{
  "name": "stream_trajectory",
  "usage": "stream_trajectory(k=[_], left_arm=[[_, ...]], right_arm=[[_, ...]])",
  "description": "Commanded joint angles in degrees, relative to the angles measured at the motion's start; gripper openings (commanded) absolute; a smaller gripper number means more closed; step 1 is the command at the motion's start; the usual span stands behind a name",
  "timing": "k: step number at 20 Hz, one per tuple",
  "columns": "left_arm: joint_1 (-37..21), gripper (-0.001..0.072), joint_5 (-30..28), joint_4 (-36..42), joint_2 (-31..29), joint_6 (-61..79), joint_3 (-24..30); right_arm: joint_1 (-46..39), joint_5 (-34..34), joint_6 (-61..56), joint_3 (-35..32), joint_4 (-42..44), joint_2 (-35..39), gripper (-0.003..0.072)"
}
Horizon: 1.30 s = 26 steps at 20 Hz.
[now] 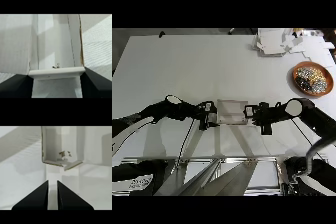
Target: Fold the box and place the chain.
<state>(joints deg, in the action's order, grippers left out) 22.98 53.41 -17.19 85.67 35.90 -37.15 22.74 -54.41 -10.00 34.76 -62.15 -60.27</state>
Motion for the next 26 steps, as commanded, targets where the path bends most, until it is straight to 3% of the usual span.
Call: stream_trajectory(k=[1, 6, 14, 19, 20, 22, 24, 26], left_arm=[[-0.04, 0.0087, -0.02, 0.00, -0.04, 0.02, -0.02], [-0.04, 0.0087, -0.02, -0.02, -0.04, 0.02, -0.02], [-0.04, 0.0087, 0.00, 0.00, -0.04, 0.02, -0.02], [-0.04, 0.0087, -0.02, -0.02, -0.04, 0.02, -0.02], [-0.04, 0.0087, -0.02, 0.00, -0.02, 0.02, -0.02], [-0.04, 0.0087, 0.00, -0.02, -0.04, 0.02, -0.02], [-0.04, 0.0087, -0.02, 0.00, -0.02, 0.02, -0.02], [-0.04, 0.0087, 0.00, 0.00, -0.04, 0.02, -0.02]], right_arm=[[-0.02, 0.70, 3.13, -0.11, 1.62, -3.56, 0.0135], [-0.02, 4.90, 11.52, -3.04, 10.01, -3.58, 0.0100], [0.00, 8.39, 11.58, -3.78, 11.50, -3.58, 0.0099], [-0.02, 2.49, 7.50, -3.78, 0.35, -1.51, 0.0104], [-0.72, 2.99, 6.21, -3.78, -0.44, -1.27, 0.0146], [-3.50, 4.22, 5.51, -3.78, 3.82, -1.29, 0.0330], [-6.01, 5.64, 7.04, -3.78, 10.69, -1.29, 0.0318], [-6.67, 5.64, 12.76, -3.85, 15.72, -1.64, 0.0219]])
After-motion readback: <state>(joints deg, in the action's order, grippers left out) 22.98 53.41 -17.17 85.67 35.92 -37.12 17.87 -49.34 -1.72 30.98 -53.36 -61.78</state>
